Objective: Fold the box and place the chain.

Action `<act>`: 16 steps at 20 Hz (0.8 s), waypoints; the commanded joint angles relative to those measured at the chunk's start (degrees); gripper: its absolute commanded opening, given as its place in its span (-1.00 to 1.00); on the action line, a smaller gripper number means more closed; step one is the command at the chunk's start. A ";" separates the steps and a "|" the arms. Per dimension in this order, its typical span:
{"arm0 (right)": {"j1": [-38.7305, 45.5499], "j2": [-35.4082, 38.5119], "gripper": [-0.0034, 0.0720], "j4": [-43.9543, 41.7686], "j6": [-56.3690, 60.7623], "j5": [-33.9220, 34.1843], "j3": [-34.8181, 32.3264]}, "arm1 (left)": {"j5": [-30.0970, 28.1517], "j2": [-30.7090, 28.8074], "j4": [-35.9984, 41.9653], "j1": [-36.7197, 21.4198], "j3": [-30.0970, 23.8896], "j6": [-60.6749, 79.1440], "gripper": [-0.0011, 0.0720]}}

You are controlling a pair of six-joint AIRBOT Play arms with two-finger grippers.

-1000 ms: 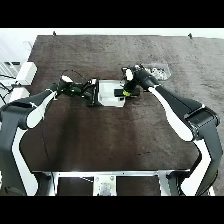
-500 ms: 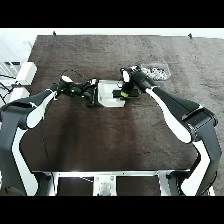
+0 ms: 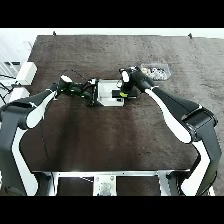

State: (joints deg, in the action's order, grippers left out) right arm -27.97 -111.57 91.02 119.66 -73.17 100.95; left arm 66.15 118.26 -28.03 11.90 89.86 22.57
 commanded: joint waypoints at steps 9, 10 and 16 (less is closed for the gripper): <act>0.31 10.25 0.35 1.40 -3.61 -0.42 0.13 | 0.28 0.02 -0.04 0.00 0.00 -0.02 0.74; 0.33 12.28 0.35 1.40 -5.22 -0.37 0.13 | 0.28 0.02 -0.04 0.00 0.00 -0.02 0.74; 8.37 20.15 0.34 4.39 -12.66 3.15 0.13 | 0.28 0.02 -0.07 0.02 0.00 -0.04 0.74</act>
